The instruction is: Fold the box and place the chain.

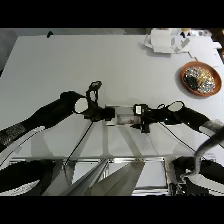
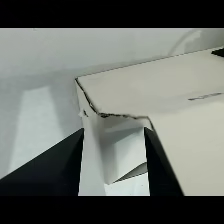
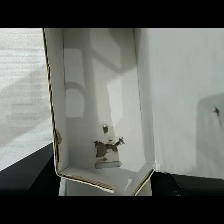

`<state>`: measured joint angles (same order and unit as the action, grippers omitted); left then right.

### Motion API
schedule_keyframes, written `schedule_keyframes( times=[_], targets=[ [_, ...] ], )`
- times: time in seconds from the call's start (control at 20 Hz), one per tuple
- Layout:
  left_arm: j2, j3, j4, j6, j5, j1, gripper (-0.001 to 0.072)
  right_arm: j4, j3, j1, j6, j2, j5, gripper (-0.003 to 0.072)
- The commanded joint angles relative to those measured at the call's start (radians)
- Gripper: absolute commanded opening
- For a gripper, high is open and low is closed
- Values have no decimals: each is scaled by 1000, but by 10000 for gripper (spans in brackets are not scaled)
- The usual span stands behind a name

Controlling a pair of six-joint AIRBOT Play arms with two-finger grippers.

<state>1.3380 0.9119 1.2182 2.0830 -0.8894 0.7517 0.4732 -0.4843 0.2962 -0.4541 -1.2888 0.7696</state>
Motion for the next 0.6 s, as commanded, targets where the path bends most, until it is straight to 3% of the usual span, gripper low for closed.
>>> schedule_keyframes(
  times=[0.0,0.2,0.3,0.55],
  targets=[
    [35,54,62,103,-88,26,414,0,0,0,0,1,0,397],
    [127,159,69,142,-161,57,409,0,0,0,0,1,0,397],
    [163,204,90,143,-184,73,339,0,0,0,0,1,0,397],
    [242,237,105,170,-238,92,339,0,0,0,0,1,1,397]
  ],
)
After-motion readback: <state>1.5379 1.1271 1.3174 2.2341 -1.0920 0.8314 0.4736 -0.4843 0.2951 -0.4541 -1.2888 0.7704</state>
